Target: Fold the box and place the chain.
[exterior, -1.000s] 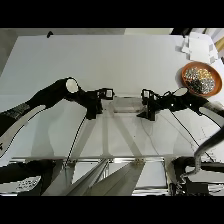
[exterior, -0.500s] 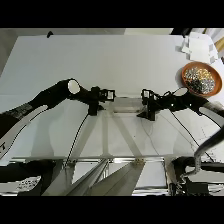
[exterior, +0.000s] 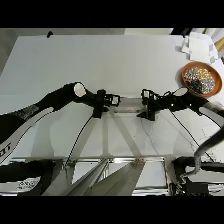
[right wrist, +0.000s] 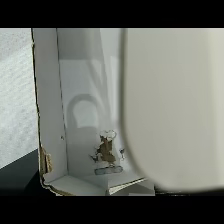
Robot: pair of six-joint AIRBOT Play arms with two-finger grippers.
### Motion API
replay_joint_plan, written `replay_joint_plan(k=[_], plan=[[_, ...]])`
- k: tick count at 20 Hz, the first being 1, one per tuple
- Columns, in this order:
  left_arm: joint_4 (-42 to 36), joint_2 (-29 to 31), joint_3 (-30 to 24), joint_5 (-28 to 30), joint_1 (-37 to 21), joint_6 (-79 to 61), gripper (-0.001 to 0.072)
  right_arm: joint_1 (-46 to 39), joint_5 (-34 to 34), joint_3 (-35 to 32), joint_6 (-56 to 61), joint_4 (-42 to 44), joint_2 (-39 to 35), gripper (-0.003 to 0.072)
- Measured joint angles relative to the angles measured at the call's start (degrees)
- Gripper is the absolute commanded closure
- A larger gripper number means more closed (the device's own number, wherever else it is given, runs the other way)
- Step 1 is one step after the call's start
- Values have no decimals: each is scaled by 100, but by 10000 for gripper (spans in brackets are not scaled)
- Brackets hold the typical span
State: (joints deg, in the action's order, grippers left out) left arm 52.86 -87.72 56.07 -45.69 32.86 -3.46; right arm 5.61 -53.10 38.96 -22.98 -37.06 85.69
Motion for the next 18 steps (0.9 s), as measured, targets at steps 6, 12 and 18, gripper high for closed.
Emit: replay_joint_plan(k=[6,12,18], plan=[[-348,-2,0,109,118,-111,579,0,-2,0,0,0,0,127],[-831,-7,-2,417,271,-146,580,0,-2,0,2,0,0,127],[-1084,-98,-2,603,372,-138,471,0,-2,0,-2,-2,0,127]])
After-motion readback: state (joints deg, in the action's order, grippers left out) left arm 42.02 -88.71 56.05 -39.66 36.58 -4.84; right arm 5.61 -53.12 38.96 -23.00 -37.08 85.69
